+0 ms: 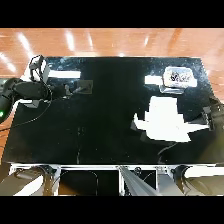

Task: Fold the box and place the chain.

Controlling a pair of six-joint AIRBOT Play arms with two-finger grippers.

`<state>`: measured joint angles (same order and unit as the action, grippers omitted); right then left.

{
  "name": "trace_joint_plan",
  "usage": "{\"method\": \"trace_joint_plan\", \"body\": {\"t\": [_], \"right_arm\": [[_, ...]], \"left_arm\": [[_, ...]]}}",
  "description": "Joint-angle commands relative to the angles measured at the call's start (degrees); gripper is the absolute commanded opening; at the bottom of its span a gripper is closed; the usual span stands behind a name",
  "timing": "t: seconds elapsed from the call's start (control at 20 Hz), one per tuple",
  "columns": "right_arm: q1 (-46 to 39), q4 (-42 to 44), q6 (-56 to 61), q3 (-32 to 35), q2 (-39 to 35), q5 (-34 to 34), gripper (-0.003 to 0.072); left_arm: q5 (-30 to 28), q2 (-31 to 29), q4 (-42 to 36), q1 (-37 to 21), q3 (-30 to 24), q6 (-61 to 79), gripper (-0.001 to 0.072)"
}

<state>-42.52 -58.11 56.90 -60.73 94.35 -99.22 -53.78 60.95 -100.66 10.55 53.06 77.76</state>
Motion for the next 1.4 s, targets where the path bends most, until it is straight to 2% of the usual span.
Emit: {"method": "trace_joint_plan", "body": {"t": [0.0,0.2,0.35,0.5,0.6,0.7,0.8,0.95,1.05,1.15,1.3,1.35], "right_arm": [[9.0,7.3,-0.2,2.5,-4.2,1.1,0.0045],[25.9,16.0,3.2,9.0,-11.8,9.4,0.0044],[41.8,19.0,5.7,12.3,-17.8,23.5,0.0044],[55.4,16.9,5.8,14.0,-21.7,40.4,0.0044],[62.8,11.5,6.0,16.8,-26.2,52.3,0.0044],[66.8,7.5,8.3,21.3,-31.9,59.1,0.0044],[67.6,6.1,9.6,26.5,-37.1,59.9,0.0043],[67.6,5.2,9.6,32.7,-43.0,61.2,0.0044],[67.6,4.9,9.6,34.1,-43.9,62.4,0.0044],[67.6,5.1,9.6,34.2,-43.9,62.3,0.0044],[67.6,5.1,9.6,34.2,-43.9,61.0,0.0044],[67.6,5.2,9.6,34.2,-43.9,60.5,0.0044]], "left_arm": [[-0.3,0.0,-0.4,0.0,0.0,0.0,0.0636],[-0.8,0.0,0.0,-0.1,0.0,0.1,0.0636],[0.1,0.0,0.9,-0.5,0.0,0.2,0.0635],[0.6,0.0,0.9,-0.5,0.0,1.2,0.0633],[-1.0,0.0,0.1,-0.5,0.0,4.0,0.0632],[-3.8,-0.1,-1.6,-0.5,-1.2,5.6,0.0632],[-4.2,-0.4,-8.4,-0.5,-4.8,10.3,0.0632],[1.7,-0.2,-24.8,-0.5,-12.1,22.7,0.0632],[3.6,1.6,-30.7,-1.2,-14.0,28.1,0.0632],[0.5,5.5,-36.8,-2.4,-12.9,36.7,0.0632],[-9.9,14.8,-42.0,-2.7,-9.7,46.6,0.0633],[-11.7,17.9,-42.5,-2.5,-8.7,48.3,0.0633]]}}
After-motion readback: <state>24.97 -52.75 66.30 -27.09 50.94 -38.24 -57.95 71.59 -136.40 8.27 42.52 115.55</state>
